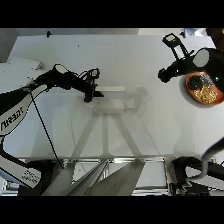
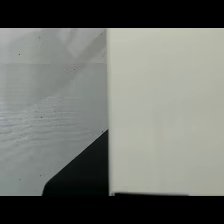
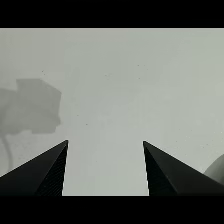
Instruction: Fold the box and place the chain.
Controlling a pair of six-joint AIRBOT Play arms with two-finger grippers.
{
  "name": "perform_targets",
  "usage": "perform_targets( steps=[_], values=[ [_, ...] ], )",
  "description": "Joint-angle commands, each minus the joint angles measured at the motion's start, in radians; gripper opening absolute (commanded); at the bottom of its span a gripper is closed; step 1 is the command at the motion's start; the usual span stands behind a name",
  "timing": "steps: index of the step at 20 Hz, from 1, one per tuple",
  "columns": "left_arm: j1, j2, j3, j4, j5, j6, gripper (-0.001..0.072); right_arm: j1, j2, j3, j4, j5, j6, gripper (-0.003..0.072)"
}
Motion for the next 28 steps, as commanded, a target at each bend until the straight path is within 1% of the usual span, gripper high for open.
perform_targets(
  steps=[1, 18, 25, 28],
  values=[
    [0.002, -0.001, -0.001, 0.017, 0.015, -0.004, 0.0015, 0.0, 0.001, 0.001, 0.0, 0.0, 0.0, 0.0522],
    [0.0, -0.001, -0.001, 0.018, 0.015, -0.004, 0.0015, 0.0, 0.001, 0.001, 0.001, 0.0, 0.001, 0.0522],
    [0.0, -0.001, -0.001, 0.018, 0.015, -0.004, 0.0015, 0.0, 0.001, 0.001, 0.055, -0.019, 0.006, 0.0518],
    [0.0, -0.001, -0.001, 0.018, 0.015, -0.004, 0.0015, 0.0, 0.001, 0.001, 0.114, -0.035, 0.031, 0.0518]
  ],
)
